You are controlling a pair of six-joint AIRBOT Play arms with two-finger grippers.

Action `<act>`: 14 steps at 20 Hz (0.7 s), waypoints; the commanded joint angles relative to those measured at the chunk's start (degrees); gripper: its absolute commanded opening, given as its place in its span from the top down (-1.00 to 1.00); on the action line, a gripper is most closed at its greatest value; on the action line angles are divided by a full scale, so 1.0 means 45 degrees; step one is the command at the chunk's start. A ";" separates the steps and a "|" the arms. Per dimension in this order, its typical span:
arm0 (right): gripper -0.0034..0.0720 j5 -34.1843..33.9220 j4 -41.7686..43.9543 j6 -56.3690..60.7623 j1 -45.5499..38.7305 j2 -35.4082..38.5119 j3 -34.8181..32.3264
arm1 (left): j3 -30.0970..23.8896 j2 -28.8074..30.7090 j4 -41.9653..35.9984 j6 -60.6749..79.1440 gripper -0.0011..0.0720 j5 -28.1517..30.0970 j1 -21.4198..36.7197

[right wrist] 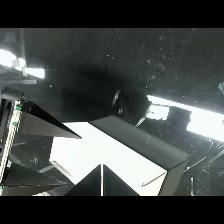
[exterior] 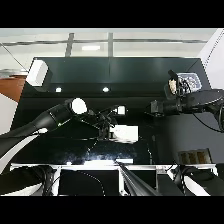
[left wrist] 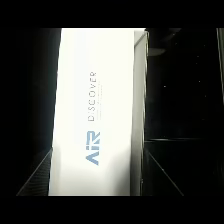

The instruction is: Fold the box and place the chain.

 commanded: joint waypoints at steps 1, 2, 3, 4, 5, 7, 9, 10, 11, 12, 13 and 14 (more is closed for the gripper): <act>0.85 0.0160 0.0005 0.0005 -0.0005 0.0010 0.0015 | -0.0155 -0.0024 0.0019 -0.0005 -0.98 0.0063 -0.0019; 0.85 0.0189 0.0005 0.0005 0.0000 0.0010 0.0010 | -0.0155 -0.0024 0.0024 -0.0005 -0.98 0.0087 -0.0044; 0.85 0.0199 0.0005 0.0005 -0.0005 0.0010 0.0015 | -0.0155 -0.0034 0.0029 -0.0005 -0.98 0.0121 -0.0063; 0.85 0.0194 0.0005 0.0005 0.0000 0.0010 0.0010 | -0.0155 -0.0044 0.0029 -0.0005 -0.98 0.0165 -0.0107; 0.85 0.0194 0.0005 0.0010 0.0000 0.0010 0.0015 | -0.0155 -0.0044 0.0029 -0.0005 -0.98 0.0219 -0.0180; 0.85 0.0194 0.0005 0.0005 -0.0005 0.0010 0.0015 | -0.0151 -0.0044 0.0044 -0.0005 -0.98 0.0340 -0.0282; 0.85 0.0194 0.0005 0.0005 0.0000 0.0010 0.0015 | -0.0151 -0.0044 0.0068 -0.0005 -0.98 0.0340 -0.0393; 0.85 0.0194 0.0005 0.0010 0.0000 0.0010 0.0015 | -0.0151 -0.0044 0.0087 -0.0005 -0.98 0.0340 -0.0418; 0.85 0.0189 0.0005 0.0005 0.0000 0.0010 0.0015 | -0.0151 -0.0044 0.0087 -0.0005 -0.98 0.0345 -0.0427; 0.85 0.0194 0.0005 0.0010 0.0000 0.0010 0.0015 | -0.0151 -0.0044 0.0087 -0.0010 -0.98 0.0345 -0.0427; 0.85 0.0194 0.0005 0.0005 0.0000 0.0010 0.0015 | -0.0151 -0.0044 0.0087 -0.0010 -0.98 0.0345 -0.0427; 0.85 0.0194 0.0005 0.0010 0.0000 0.0010 0.0015 | -0.0151 -0.0044 0.0087 -0.0010 -0.98 0.0345 -0.0432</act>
